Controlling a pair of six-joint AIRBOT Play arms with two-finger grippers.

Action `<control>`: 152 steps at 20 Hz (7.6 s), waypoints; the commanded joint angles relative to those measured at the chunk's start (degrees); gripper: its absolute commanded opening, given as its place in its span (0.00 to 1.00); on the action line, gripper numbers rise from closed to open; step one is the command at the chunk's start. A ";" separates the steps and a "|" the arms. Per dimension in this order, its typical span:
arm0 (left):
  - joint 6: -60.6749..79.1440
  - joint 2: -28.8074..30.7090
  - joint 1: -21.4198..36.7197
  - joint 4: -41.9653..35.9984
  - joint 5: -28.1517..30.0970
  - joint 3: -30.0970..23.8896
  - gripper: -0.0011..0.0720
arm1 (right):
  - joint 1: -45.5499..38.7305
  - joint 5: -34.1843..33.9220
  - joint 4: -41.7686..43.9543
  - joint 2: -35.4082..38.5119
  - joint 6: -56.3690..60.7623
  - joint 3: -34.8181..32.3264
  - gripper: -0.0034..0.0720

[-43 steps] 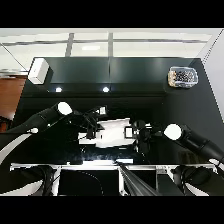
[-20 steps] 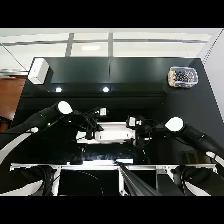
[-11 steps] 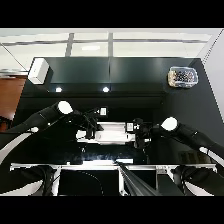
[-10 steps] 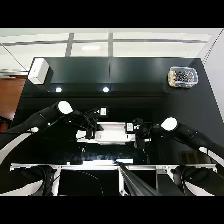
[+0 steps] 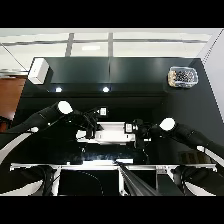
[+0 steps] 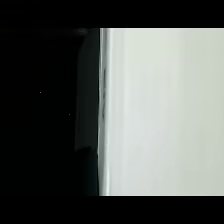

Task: Fold the box and place the chain.

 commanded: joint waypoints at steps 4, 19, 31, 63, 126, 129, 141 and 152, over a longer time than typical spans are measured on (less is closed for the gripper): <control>0.00 0.04 0.04 0.00 -0.07 0.07 0.06 | 0.09 -0.46 0.00 -0.09 0.00 0.00 0.81; -28.59 15.43 8.83 14.51 -12.66 0.07 0.47 | 0.07 -0.79 0.00 -0.09 0.22 0.00 0.81; -28.52 14.43 5.57 -18.12 -2.49 -6.88 0.06 | 0.07 -0.79 0.00 -0.09 0.22 0.00 0.81; -2.80 19.43 6.19 12.74 0.98 -12.59 0.98 | 0.07 -0.83 -0.02 -0.09 0.24 0.00 0.81; -1.95 11.58 -4.90 -7.28 10.60 -14.56 0.32 | 0.07 -1.03 0.02 -0.09 0.26 -0.04 0.81; -11.82 15.65 -2.29 1.38 9.03 -14.56 0.05 | 0.07 -1.14 0.11 -0.09 0.28 -0.04 0.81; -73.55 20.37 42.16 15.30 -13.99 -14.91 0.06 | 0.07 -1.49 0.15 -0.09 0.61 -0.07 0.81; -61.18 2.82 25.22 -3.61 -11.63 -15.93 0.06 | 0.07 -1.60 0.20 -0.09 0.66 -0.07 0.81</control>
